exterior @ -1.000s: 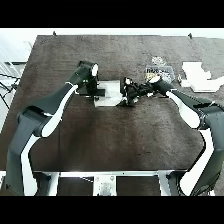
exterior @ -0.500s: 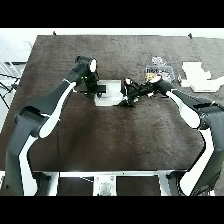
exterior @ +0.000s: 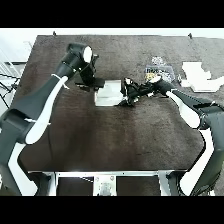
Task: Fold the box and place the chain.
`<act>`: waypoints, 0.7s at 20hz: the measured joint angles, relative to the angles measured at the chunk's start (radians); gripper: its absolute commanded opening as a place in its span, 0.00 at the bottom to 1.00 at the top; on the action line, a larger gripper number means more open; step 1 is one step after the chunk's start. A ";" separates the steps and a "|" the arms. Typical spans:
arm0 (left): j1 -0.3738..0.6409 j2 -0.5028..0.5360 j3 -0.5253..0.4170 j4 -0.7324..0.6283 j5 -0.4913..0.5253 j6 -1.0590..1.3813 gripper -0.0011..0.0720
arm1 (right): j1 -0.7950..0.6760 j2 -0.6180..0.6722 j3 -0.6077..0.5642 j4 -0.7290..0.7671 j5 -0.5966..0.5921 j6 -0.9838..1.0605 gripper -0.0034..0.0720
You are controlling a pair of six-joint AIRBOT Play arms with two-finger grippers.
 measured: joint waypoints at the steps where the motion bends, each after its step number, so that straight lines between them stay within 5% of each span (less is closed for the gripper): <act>1: 0.011 0.018 -0.001 0.003 0.006 0.039 0.58 | 0.000 0.000 0.000 0.000 0.000 0.000 0.82; 3: 0.040 0.037 -0.002 -0.011 0.016 0.146 0.52 | 0.000 0.000 0.000 0.000 0.000 0.000 0.82; 4: 0.063 0.045 -0.005 -0.036 0.021 0.230 0.39 | 0.000 0.000 0.000 0.000 0.000 0.000 0.82; 6: 0.125 0.052 -0.017 -0.147 0.034 0.433 0.38 | 0.000 0.000 0.000 0.000 0.000 0.000 0.82; 7: 0.165 0.054 -0.027 -0.226 0.038 0.547 0.46 | 0.000 0.000 0.000 0.000 0.000 0.000 0.82; 8: 0.203 0.057 -0.039 -0.303 0.043 0.653 0.93 | 0.000 0.000 0.000 0.000 0.000 0.000 0.82; 9: 0.243 0.058 -0.054 -0.383 0.045 0.769 1.00 | 0.000 0.000 0.000 0.000 0.000 0.000 0.82; 14: 0.350 0.060 -0.171 -0.587 0.070 1.204 1.00 | 0.000 0.000 0.000 0.001 0.000 0.000 0.82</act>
